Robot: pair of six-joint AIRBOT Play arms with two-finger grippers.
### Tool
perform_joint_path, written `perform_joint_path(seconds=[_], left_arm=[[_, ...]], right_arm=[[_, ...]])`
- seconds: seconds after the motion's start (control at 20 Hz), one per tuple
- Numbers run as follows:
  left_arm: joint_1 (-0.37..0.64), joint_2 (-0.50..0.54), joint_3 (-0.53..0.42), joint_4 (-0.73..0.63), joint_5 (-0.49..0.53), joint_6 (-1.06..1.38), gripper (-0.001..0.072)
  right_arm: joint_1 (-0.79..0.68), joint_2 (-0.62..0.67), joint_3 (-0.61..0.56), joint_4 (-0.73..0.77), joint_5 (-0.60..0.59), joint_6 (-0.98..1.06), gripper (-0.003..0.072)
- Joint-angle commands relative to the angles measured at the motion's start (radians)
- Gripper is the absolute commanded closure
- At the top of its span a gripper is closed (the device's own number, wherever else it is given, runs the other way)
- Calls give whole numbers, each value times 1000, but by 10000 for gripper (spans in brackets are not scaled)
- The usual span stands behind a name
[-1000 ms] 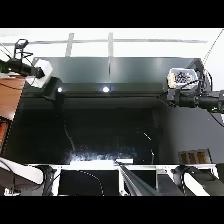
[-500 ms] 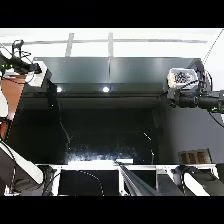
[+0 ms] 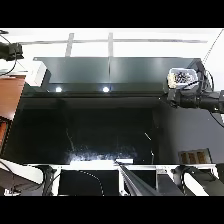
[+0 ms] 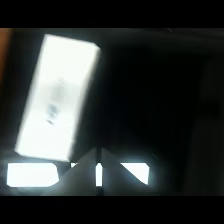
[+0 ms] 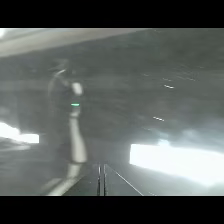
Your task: Fold the box and place the chain.
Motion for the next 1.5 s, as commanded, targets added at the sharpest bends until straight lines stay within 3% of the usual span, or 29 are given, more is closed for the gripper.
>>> perform_joint_path(seconds=[0.0, 0.05, 0.15, 0.35, 0.45, 0.55, 0.65, 0.8, 1.45], left_arm=[[-61, 169, -188, -156, -209, -21, 681], [-101, 254, -316, -161, -139, -10, 682], [-194, 481, -636, -196, 96, 63, 681], [-347, 956, -1253, -210, 476, 136, 678], [-368, 1146, -1469, -211, 566, 134, 677], [-357, 1289, -1591, -213, 587, 126, 677], [-343, 1381, -1637, -206, 593, 133, 677], [-327, 1434, -1636, -183, 602, 133, 678], [-328, 1434, -1636, -223, 591, 132, 678]], right_arm=[[21, 62, -3, -340, 21, 147, 638], [38, 111, -6, -434, 23, 178, 638], [71, 241, -36, -539, 17, 188, 639], [79, 524, -242, -594, -120, 177, 638], [78, 588, -363, -621, -254, 158, 640], [77, 587, -421, -619, -291, 194, 639], [77, 586, -429, -618, -283, 240, 639], [77, 586, -429, -621, -283, 240, 640], [77, 586, -429, -618, -280, 240, 640]])
